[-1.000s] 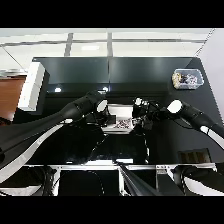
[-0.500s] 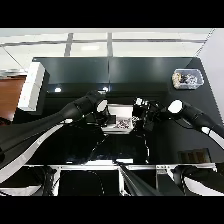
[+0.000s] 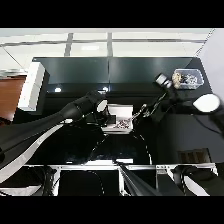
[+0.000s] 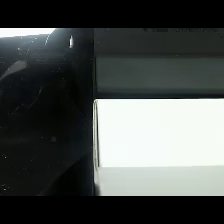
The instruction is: Fold the box and place the chain.
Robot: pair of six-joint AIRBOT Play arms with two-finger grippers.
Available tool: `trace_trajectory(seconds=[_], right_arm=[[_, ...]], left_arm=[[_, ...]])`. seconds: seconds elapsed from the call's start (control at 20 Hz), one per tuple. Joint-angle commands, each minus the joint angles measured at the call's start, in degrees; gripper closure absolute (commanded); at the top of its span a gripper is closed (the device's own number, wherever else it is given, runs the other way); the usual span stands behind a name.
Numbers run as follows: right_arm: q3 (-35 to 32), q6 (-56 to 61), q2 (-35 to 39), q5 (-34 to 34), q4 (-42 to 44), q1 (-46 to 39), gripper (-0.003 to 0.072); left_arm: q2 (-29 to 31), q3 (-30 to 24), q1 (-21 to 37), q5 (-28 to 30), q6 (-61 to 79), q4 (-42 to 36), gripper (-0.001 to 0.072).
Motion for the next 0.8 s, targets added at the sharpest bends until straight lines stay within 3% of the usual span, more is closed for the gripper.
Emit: trace_trajectory(seconds=[0.0,0.15,0.35,0.45,0.55,0.75], right_arm=[[7.87,10.51,6.71,9.57,0.72,-2.40,0.0669],[17.03,14.10,7.15,15.93,4.59,-2.43,0.0669],[23.61,14.16,7.13,17.09,16.94,-2.40,0.0669],[23.65,14.82,6.86,17.03,22.69,-2.08,0.0669],[22.05,16.74,5.60,16.96,22.58,-0.33,0.0668],[13.42,18.43,1.20,14.88,22.58,5.25,0.0668]], left_arm=[[-0.02,0.07,0.04,0.04,0.02,0.04,0.0681],[-0.02,0.07,0.04,0.04,0.02,0.02,0.0681],[-0.02,0.07,0.04,0.02,0.02,0.00,0.0681],[-0.02,0.07,0.04,0.09,0.02,-0.02,0.0681],[-0.02,0.07,0.04,0.09,0.02,0.00,0.0681],[-0.02,0.07,0.04,0.09,0.02,0.00,0.0681]])
